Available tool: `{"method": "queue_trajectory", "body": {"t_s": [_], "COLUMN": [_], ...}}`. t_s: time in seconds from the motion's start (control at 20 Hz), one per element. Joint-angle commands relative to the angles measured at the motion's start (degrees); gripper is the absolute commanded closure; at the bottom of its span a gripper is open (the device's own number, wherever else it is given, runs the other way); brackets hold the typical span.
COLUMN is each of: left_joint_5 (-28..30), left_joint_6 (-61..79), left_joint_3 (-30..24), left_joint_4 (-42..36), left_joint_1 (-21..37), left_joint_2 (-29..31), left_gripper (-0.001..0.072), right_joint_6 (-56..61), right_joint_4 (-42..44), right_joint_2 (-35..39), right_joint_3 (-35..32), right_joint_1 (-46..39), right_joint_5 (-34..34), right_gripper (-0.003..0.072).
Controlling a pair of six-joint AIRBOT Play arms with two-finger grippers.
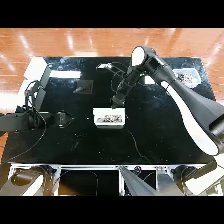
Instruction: Fold the box and place the chain.
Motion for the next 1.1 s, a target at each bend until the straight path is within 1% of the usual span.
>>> {"method": "queue_trajectory", "body": {"t_s": [0.0, 0.4, 0.45, 0.5, 0.55, 0.9, 1.05], "left_joint_5": [-0.2, 0.0, 0.0, 0.0, 0.0, 0.0, 0.0], "left_joint_6": [0.0, 0.0, 0.0, 0.0, 0.0, 0.0, 0.0], "left_joint_3": [0.0, 0.0, 0.0, 0.0, 0.0, 0.0, 0.0], "left_joint_4": [0.0, 0.0, 0.0, 0.0, 0.0, 0.0, 0.0], "left_joint_1": [0.0, 0.0, 0.0, 0.0, 0.0, 0.0, 0.0], "left_joint_2": [0.0, 0.0, 0.0, 0.0, 0.0, 0.0, 0.0], "left_gripper": [0.0074, 0.0074, 0.0074, 0.0074, 0.0074, 0.0074, 0.0074], "right_joint_6": [0.5, 0.6, 0.6, 0.6, 0.6, 1.2, 3.3], "right_joint_4": [0.3, -0.7, -1.1, -2.1, -3.1, -4.3, -8.3], "right_joint_2": [-0.4, -0.4, -0.4, -0.5, -0.6, -0.6, -0.6], "right_joint_3": [-0.6, -0.7, -0.7, -0.7, -0.7, -0.7, -0.7], "right_joint_1": [1.0, 1.5, 1.8, 2.2, 2.5, 3.4, 4.8], "right_joint_5": [2.4, 2.4, 2.3, 2.3, 2.3, 1.7, 1.0], "right_gripper": [-0.0016, -0.0013, 0.0036, 0.0195, 0.0210, 0.0214, 0.0214]}}
